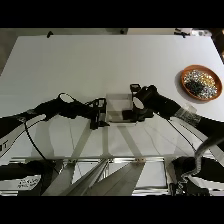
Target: Fold the box and place the chain.
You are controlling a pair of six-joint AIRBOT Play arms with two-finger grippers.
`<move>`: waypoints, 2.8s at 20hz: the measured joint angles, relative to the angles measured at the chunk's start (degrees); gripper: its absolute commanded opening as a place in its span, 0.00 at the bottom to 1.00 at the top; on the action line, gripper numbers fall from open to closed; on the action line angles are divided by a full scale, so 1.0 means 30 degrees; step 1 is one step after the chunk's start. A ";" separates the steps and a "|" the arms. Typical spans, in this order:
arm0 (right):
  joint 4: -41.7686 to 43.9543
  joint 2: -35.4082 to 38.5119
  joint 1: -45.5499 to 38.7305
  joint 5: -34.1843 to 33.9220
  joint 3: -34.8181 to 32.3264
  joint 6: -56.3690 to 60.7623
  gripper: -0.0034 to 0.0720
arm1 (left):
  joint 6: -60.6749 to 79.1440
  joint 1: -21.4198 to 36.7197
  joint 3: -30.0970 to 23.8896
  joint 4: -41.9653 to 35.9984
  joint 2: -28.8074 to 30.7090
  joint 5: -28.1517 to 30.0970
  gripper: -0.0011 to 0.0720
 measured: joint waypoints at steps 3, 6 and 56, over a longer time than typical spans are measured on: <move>-0.0124 0.0000 -0.0015 0.0087 -0.0007 0.0007 0.41 | -0.0022 0.0007 0.0000 -0.0007 0.0000 0.0015 0.39; -0.0087 -0.0109 -0.0015 0.0066 -0.0007 0.0015 0.33 | -0.0080 0.0007 0.0000 -0.0029 0.0000 0.0036 0.39; -0.2892 0.6710 -1.2225 -0.2535 -0.0029 -0.7169 0.67 | -0.0102 0.0015 0.0000 -0.0058 0.0015 0.0102 0.39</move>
